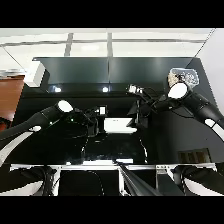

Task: Fold the box and place the chain.

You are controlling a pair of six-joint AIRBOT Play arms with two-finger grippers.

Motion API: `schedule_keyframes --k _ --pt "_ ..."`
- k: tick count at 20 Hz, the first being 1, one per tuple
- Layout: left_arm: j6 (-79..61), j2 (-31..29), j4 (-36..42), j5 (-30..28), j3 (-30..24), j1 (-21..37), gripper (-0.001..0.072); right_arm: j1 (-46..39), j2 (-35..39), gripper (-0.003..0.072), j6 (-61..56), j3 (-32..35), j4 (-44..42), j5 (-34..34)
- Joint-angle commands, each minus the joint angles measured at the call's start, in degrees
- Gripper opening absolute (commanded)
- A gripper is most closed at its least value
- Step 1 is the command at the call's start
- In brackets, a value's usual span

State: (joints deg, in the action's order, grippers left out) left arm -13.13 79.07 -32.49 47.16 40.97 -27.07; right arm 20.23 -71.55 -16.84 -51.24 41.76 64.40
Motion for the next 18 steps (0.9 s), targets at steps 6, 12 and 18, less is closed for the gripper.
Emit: schedule_keyframes --k 6,12,18 --pt "0.0 0.0 0.0 0.0 0.1 0.0 0.0398 2.4 -0.5 0.0720 2.9 0.6 2.2 -1.9" --pt "0.0 0.0 0.0 0.0 0.1 0.0 0.0398 2.4 -0.5 0.0720 4.4 0.5 3.0 1.3" --pt "0.1 0.0 0.0 0.0 0.1 0.0 0.0398 2.4 -0.5 0.0720 5.5 0.5 6.2 -0.9"
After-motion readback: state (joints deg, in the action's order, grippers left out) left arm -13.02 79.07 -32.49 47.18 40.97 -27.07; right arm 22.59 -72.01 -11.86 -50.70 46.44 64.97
